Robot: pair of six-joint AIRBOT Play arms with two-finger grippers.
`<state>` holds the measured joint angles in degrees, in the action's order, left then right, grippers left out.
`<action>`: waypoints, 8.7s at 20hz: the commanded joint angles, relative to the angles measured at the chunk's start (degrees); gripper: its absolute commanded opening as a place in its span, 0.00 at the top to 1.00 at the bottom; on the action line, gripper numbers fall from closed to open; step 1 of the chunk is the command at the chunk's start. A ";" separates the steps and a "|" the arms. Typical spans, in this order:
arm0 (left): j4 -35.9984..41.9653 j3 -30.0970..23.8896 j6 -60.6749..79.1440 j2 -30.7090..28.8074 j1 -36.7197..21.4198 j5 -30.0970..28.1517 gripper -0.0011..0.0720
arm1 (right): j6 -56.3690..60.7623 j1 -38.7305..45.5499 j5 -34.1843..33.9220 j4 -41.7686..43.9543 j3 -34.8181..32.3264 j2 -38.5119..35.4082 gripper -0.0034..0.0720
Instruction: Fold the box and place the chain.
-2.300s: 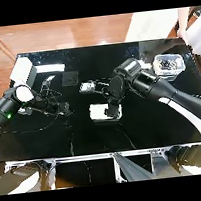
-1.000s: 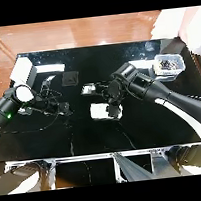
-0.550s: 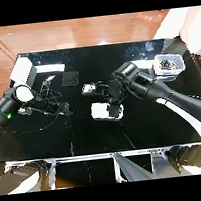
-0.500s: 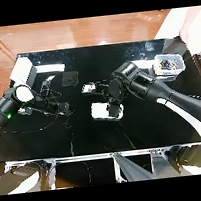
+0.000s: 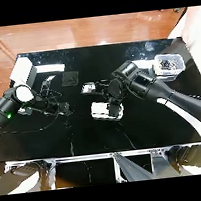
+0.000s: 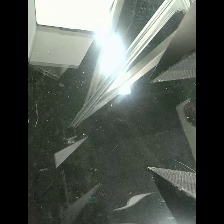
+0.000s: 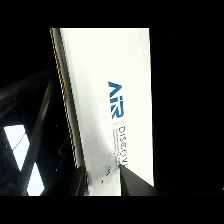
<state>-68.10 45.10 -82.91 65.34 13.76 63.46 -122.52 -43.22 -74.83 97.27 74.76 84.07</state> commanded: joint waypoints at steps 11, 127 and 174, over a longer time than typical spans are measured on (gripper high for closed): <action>-0.02 0.00 0.02 0.04 -0.02 -0.09 0.12 | -0.02 0.00 0.50 0.85 -0.61 0.76 0.64; 26.14 3.15 79.91 10.05 15.72 -10.43 0.13 | 19.69 36.54 16.33 20.11 -30.75 -22.73 0.93; 5.25 5.55 35.80 -3.93 -2.23 14.29 0.92 | 19.69 36.54 16.79 20.13 -30.75 -22.73 0.93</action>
<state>-59.83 51.22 -35.70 66.46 18.63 69.49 -102.83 -6.63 -58.15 117.36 44.05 61.36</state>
